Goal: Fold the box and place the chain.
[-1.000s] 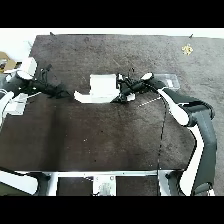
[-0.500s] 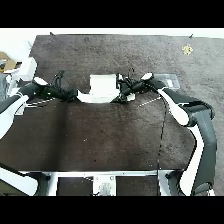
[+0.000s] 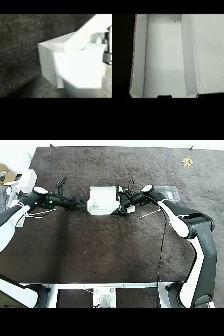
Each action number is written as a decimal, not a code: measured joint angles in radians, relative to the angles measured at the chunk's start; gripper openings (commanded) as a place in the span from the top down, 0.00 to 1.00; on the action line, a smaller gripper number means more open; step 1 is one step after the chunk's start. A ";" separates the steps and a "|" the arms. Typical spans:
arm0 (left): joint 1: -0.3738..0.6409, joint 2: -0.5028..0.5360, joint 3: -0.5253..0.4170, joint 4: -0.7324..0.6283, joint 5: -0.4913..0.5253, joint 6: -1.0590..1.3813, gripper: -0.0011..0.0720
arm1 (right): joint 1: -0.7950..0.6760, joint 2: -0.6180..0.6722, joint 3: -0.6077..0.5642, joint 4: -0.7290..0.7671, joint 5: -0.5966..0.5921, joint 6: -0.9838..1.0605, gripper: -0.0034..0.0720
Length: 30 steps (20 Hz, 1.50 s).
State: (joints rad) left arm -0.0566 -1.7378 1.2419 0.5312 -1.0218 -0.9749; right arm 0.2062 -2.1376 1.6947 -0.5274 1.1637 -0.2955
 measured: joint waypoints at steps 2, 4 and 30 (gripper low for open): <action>0.000 0.000 0.004 -0.007 -0.013 0.004 0.25 | 0.000 0.000 0.000 0.000 0.000 0.000 0.45; -0.004 0.000 0.006 -0.010 -0.023 0.006 0.25 | 0.000 0.000 0.000 0.000 0.000 0.000 0.45; -0.228 -0.004 0.206 0.467 0.039 -0.449 0.35 | 0.000 0.000 0.000 0.000 0.000 0.000 0.45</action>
State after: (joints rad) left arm -0.2848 -1.7416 1.4475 0.9981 -0.9825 -1.4242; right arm 0.2062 -2.1376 1.6947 -0.5274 1.1637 -0.2951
